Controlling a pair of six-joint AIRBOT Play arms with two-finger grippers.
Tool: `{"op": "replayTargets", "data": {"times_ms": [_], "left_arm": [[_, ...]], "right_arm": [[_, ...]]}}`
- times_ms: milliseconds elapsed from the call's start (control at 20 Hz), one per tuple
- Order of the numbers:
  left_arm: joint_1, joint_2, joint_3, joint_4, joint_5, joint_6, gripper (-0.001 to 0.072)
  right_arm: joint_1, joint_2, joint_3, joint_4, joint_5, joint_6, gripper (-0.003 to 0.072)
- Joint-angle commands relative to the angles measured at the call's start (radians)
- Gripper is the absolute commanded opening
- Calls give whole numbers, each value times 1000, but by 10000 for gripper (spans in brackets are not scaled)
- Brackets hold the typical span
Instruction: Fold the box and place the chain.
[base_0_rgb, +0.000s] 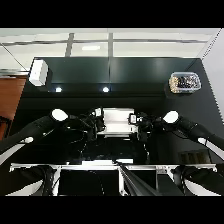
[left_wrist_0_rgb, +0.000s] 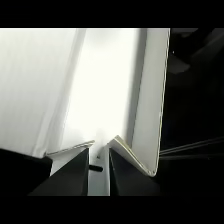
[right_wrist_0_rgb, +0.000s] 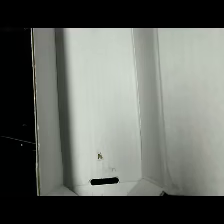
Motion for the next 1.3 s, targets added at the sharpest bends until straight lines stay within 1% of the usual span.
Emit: {"op": "replayTargets", "data": {"times_ms": [0,150,200,300,450,500,550,600,650,700,750,800,850,900,950,1000,1100,1200,1250], "left_arm": [[-19,-29,6,-59,0,2,155],[-25,-29,7,-62,0,2,156],[-24,-29,7,-62,7,2,204],[-24,-29,7,-62,14,2,413],[-24,-29,7,-61,14,2,399],[-25,-29,7,-61,14,2,423],[-24,-29,7,-61,14,2,408],[-24,-29,9,-51,13,2,257],[-24,-29,14,-26,6,2,159],[-24,-29,18,-16,6,1,166],[-24,-29,19,-16,7,2,233],[-24,-29,19,-16,8,1,375],[-23,-29,19,-15,7,1,389],[-23,-27,19,-11,6,-3,293],[-23,-24,20,-10,-1,-7,118],[-14,-15,26,4,-28,-12,46],[26,23,48,69,-95,-108,29],[96,86,61,189,-134,-275,28],[139,122,61,257,-137,-381,29]], "right_arm": [[0,0,-1,0,0,0,303],[0,0,-1,0,0,0,303],[0,0,-1,0,0,0,303],[0,0,-1,0,0,0,303],[0,0,-1,0,0,0,303],[0,0,-1,0,0,0,303],[0,0,-1,0,0,0,303],[0,0,-1,0,0,0,303],[0,0,-1,0,0,0,303],[0,0,-1,0,0,0,303],[0,-1,-1,0,0,0,303],[0,-1,-1,0,0,0,303],[0,-1,-1,0,0,0,303],[0,-1,-1,0,0,0,303],[0,-1,-1,0,-3,0,303],[0,-1,-1,0,-9,0,303],[0,-1,-1,0,-18,0,303],[1,-1,-1,0,-17,1,303],[0,-1,-1,0,-17,1,303]]}}
